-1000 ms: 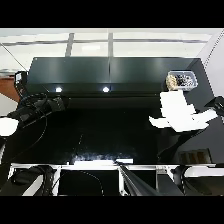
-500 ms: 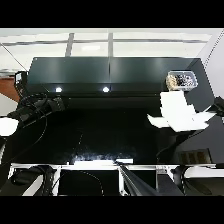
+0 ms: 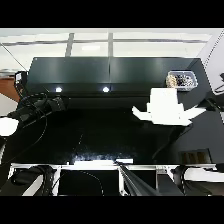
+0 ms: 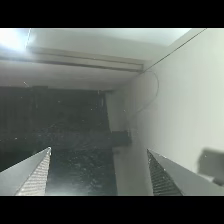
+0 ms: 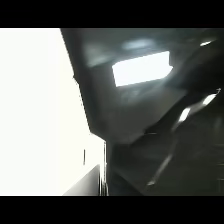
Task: Fold the box and place the chain.
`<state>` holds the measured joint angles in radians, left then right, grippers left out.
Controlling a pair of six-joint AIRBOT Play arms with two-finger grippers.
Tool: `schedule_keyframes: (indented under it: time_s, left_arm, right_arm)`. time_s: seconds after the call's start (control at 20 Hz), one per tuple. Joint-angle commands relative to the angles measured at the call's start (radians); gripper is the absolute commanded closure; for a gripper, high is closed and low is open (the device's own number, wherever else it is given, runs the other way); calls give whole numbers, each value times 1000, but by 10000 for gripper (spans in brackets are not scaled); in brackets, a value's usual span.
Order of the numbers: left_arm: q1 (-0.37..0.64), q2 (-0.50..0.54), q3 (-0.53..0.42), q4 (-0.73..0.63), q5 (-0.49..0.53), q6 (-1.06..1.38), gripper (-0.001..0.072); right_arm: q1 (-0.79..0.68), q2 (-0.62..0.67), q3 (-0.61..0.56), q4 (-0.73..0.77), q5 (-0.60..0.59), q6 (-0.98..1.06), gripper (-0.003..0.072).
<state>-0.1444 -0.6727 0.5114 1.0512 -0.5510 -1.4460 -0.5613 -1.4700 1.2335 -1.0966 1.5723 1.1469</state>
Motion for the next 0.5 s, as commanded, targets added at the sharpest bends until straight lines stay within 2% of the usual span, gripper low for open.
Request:
schedule_keyframes:
  time_s: [0.0, 0.05, 0.2, 0.35, 0.45]
  left_arm:
    - [-2, -1, -1, -52, -18, 0, 5]
    - [-8, -1, -1, -76, -42, 2, 20]
    - [-89, -10, -2, -76, -132, 2, 20]
    - [-181, -63, -2, -77, -109, -4, 20]
    - [-175, -137, -2, -79, -96, -84, 20]
  right_arm:
    - [145, 117, -87, 121, -4, -20, 649]
    - [186, 167, -143, 179, -66, -20, 649]
    - [352, 378, -406, 359, -283, -133, 649]
    - [512, 626, -705, 397, -586, -114, 649]
    - [571, 726, -833, 397, -662, -79, 649]
